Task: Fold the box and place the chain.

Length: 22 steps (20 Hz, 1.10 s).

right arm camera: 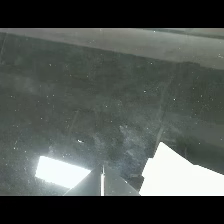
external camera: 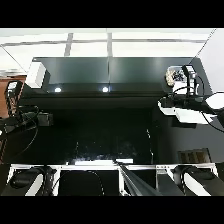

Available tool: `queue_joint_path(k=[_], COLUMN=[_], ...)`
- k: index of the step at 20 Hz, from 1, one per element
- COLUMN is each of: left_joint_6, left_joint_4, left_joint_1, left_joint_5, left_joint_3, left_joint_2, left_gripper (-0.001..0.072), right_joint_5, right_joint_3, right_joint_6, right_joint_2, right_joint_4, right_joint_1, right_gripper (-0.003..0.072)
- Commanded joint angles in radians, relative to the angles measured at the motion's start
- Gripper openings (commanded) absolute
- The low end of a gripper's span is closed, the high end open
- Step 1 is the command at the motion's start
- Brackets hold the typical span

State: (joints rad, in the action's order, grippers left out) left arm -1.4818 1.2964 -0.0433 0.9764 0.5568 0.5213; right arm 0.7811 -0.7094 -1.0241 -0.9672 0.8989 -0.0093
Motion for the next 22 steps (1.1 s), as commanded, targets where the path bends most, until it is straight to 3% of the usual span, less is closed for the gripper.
queue_joint_path(k=[1, 13, 22], left_joint_6=[0.000, 0.000, 0.000], left_joint_4=[0.000, -0.001, -0.008], left_joint_1=[0.000, 0.000, 0.000], left_joint_5=[0.000, -0.004, -0.142], left_joint_3=[0.000, -0.001, -0.002], left_joint_2=[-0.001, -0.001, -0.001], left_gripper=[0.0029, 0.0031, 0.0031], right_joint_5=[0.000, 0.000, -0.004], right_joint_3=[0.001, 0.001, 0.001], right_joint_6=[0.000, 0.000, -0.001], right_joint_2=[0.000, 0.000, 0.000], right_joint_4=[0.000, 0.000, -0.006], right_joint_1=[0.001, 0.001, 0.002], right_gripper=[0.0016, 0.0017, 0.0017])
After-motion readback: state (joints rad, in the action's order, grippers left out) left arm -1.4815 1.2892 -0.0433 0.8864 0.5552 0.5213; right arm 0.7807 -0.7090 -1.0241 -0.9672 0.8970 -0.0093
